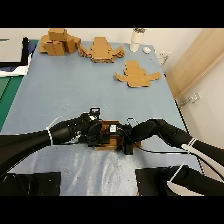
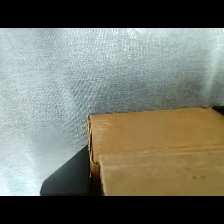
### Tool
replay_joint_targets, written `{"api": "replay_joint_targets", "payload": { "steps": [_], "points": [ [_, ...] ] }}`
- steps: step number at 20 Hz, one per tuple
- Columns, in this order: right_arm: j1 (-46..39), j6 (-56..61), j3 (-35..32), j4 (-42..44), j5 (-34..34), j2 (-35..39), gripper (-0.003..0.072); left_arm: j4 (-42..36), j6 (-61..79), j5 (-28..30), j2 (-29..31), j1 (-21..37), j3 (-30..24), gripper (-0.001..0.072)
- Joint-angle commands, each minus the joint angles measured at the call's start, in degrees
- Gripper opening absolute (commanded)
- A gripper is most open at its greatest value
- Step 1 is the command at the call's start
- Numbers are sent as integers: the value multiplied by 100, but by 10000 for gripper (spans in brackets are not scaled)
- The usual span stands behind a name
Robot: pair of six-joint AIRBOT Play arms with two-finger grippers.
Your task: Fold the box.
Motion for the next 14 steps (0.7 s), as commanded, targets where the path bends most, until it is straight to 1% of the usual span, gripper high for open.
{"api": "replay_joint_targets", "payload": {
  "steps": [1, 3, 4, 6, 7, 11, 14],
  "points": [
    [0, 2, 4, 2, 7, 0, 513, -74, 0, 179, -15, -4, 4, 12],
    [0, 2, 4, 2, 7, 0, 513, -190, 4, 173, -13, -4, 4, 13],
    [0, 2, 4, 2, 7, 0, 513, -267, 26, 170, -4, -2, 4, 30],
    [0, 2, 4, 2, 7, 0, 513, -433, 15, 155, -2, 0, 26, 565],
    [0, 2, 4, 2, 7, 0, 513, -538, 17, 157, 2, 9, 28, 598],
    [0, 2, 4, 2, 7, 0, 513, -686, 17, 146, 153, 83, 28, 598],
    [0, 2, 4, 2, 9, 0, 513, -833, 22, -96, 380, 380, 28, 598]
  ]
}}
